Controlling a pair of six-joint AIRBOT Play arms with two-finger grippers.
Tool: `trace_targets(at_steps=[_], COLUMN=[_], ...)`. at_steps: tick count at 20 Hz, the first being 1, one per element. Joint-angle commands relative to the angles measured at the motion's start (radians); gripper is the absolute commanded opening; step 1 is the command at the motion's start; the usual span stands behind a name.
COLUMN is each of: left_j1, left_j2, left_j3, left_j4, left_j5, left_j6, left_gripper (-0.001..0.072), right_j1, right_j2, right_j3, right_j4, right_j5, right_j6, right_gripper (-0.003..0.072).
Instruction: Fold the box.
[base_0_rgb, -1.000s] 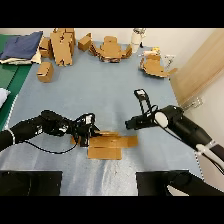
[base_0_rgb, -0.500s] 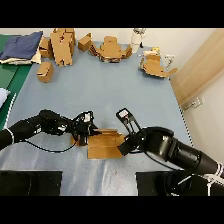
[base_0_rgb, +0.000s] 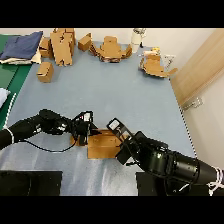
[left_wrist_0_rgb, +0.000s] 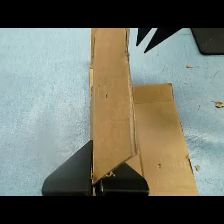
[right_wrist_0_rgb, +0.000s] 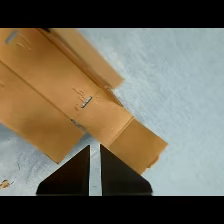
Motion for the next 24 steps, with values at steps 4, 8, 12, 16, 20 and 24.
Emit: trace_targets(at_steps=[4, 8, 12, 16, 20, 24], left_j1=[-0.003, -0.003, -0.004, -0.004, -0.004, -0.004], left_j2=[0.000, 0.000, 0.000, 0.000, 0.000, 0.000], left_j3=[0.000, 0.000, 0.000, 0.001, 0.042, 0.091], left_j4=[-0.006, -0.003, 0.000, 0.029, 0.118, 0.162], left_j5=[0.003, 0.047, 0.069, 0.058, 0.019, -0.049], left_j6=[-0.006, -0.077, -0.119, -0.120, -0.173, -0.187], left_gripper=[0.0014, 0.0014, 0.0014, 0.0014, 0.0015, 0.0015], right_j1=[0.011, 0.011, 0.011, -0.016, -0.060, -0.076], right_j2=[-0.047, -0.048, -0.046, -0.046, -0.046, -0.047], right_j3=[0.000, 0.000, -0.011, -0.042, -0.043, -0.043], right_j4=[0.008, -0.042, -0.095, -0.084, -0.081, -0.078], right_j5=[-0.029, -0.029, -0.057, -0.155, -0.220, -0.221], right_j6=[-0.090, -0.090, -0.090, -0.081, -0.078, -0.078], right_gripper=[0.0104, 0.0104, 0.0104, 0.0104, 0.0104, 0.0104])
